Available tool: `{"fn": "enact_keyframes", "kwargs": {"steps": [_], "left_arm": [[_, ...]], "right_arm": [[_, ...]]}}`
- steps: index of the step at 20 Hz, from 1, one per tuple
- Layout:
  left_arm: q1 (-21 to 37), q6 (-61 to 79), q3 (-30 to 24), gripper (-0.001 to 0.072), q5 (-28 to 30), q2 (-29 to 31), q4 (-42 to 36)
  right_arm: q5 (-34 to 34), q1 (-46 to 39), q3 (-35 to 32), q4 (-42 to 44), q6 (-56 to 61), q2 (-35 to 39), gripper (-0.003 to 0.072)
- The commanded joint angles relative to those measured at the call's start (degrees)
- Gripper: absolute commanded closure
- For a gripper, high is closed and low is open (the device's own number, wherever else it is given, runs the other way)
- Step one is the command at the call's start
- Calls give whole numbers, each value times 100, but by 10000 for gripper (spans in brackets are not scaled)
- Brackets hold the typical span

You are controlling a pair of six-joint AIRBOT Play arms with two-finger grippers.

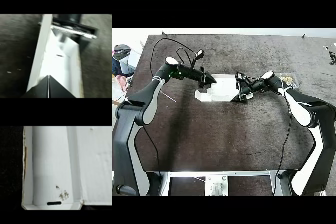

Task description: Fold the box and place the chain.

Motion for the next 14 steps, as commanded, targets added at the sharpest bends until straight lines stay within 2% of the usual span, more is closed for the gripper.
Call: {"fn": "enact_keyframes", "kwargs": {"steps": [1,10,14], "left_arm": [[-11,-13,0,697,568,-4,0],[-11,-11,0,697,605,-417,352],[-9,-9,2,698,592,-422,352]], "right_arm": [[2,4,0,0,2,-2,244],[2,4,0,0,2,-2,243],[2,4,0,0,2,-2,244]]}}
